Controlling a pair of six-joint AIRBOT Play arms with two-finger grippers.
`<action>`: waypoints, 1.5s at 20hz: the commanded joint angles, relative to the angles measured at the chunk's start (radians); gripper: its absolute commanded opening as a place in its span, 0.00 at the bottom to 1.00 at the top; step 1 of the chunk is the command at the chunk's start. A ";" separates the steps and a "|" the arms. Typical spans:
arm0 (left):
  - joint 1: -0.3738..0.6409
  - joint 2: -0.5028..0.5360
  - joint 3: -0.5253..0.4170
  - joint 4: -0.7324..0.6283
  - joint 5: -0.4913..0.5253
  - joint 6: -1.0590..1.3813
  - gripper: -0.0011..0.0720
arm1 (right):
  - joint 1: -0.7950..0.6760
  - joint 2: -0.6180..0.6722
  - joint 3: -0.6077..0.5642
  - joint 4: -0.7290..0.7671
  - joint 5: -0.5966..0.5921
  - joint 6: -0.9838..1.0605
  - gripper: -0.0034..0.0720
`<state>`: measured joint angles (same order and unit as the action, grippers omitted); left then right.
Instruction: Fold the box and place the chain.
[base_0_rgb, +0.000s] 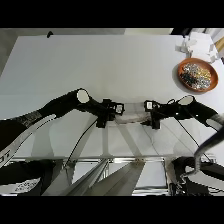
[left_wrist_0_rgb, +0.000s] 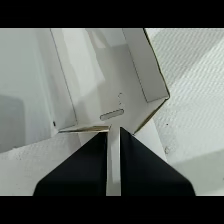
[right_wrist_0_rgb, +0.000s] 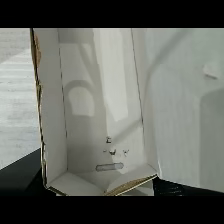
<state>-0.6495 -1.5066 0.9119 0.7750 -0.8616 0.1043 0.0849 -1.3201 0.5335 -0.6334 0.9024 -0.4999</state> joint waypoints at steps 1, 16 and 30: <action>0.000 -0.001 -0.001 -0.051 -0.006 0.001 0.13 | 0.000 0.001 0.000 0.001 -0.001 0.002 0.59; 0.041 0.000 -0.002 0.075 -0.039 -0.135 0.13 | 0.000 0.001 0.000 0.002 -0.001 0.002 0.59; 0.047 0.000 -0.003 0.068 -0.044 -0.127 0.15 | 0.000 0.001 0.000 0.002 -0.001 0.002 0.59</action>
